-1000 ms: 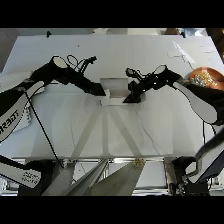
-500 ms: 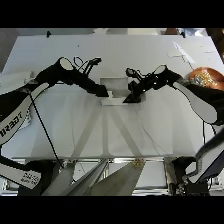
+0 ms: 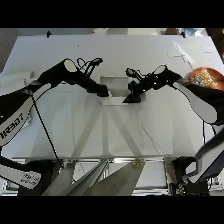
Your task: Fold the box and place the chain.
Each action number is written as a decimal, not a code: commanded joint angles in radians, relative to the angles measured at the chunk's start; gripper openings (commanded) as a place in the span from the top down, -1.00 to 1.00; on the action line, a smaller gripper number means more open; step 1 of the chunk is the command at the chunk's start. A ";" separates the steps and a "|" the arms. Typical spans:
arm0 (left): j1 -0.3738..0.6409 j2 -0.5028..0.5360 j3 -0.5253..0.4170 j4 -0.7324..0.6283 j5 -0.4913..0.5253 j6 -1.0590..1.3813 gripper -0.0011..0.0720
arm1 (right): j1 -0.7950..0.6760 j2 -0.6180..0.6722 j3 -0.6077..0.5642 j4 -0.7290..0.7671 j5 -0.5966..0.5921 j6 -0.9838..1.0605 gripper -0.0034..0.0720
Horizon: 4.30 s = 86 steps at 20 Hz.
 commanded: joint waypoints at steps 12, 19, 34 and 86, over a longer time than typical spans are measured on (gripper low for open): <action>-0.040 0.035 0.000 0.083 0.029 -0.099 -0.56 | 0.002 -0.001 0.000 0.002 0.002 0.000 0.44; -0.103 0.035 0.000 0.172 0.044 -0.243 0.04 | 0.001 -0.001 0.000 0.002 0.003 0.000 0.44; -0.220 0.049 0.000 0.466 0.050 -0.616 0.41 | 0.001 -0.001 0.000 0.002 0.002 0.000 0.44; -0.314 0.024 0.000 0.651 0.052 -0.978 0.95 | 0.001 -0.001 0.000 0.002 0.002 0.000 0.44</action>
